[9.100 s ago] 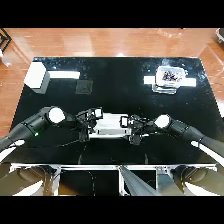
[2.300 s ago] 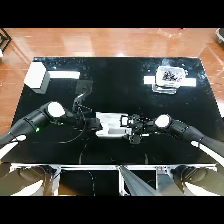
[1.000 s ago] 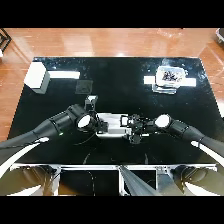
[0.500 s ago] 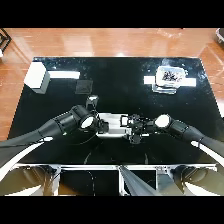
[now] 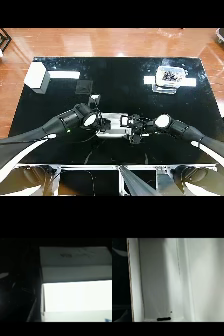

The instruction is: Fold the box and place the chain.

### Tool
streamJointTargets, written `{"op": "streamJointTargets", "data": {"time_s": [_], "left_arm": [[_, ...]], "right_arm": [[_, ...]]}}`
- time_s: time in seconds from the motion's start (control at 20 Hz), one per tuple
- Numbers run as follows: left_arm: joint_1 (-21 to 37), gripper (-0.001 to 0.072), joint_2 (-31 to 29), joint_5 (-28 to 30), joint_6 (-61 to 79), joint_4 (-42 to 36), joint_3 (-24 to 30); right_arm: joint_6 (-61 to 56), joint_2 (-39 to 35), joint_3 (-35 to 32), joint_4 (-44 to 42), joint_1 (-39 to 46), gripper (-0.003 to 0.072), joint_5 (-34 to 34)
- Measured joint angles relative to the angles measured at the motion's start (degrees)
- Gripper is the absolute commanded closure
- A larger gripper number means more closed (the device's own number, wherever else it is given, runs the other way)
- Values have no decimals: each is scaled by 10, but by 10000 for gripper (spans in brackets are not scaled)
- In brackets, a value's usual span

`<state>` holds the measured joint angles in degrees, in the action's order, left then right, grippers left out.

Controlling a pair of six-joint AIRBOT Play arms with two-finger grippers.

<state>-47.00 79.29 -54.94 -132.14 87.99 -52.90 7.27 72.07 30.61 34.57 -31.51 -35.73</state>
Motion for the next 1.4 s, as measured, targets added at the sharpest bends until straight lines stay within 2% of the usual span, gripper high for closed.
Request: {"op": "streamJointTargets", "data": {"time_s": [0.1, 0.15, 1.05, 1.1, 1.15, 1.2, 1.4], "left_arm": [[0, 386, 1, -1, 2, 0, -3], [0, 394, 1, -2, 2, 0, -5], [0, 400, 15, -12, 3, -2, -7], [0, 439, 16, -12, 3, -2, -7], [0, 613, 16, -14, 3, -4, -7], [0, 683, 16, -21, 2, -4, -7], [0, 686, 16, -23, 13, -16, -7]], "right_arm": [[0, 0, 0, 0, 0, 381, 0], [0, 0, 0, 0, 0, 381, 0], [0, 0, 0, 0, 0, 381, 0], [0, 0, 0, 0, 0, 381, 0], [0, 0, 0, 0, 0, 381, 0], [0, 0, 0, 0, 0, 381, 0], [0, 0, 0, 0, 0, 381, -1]]}}
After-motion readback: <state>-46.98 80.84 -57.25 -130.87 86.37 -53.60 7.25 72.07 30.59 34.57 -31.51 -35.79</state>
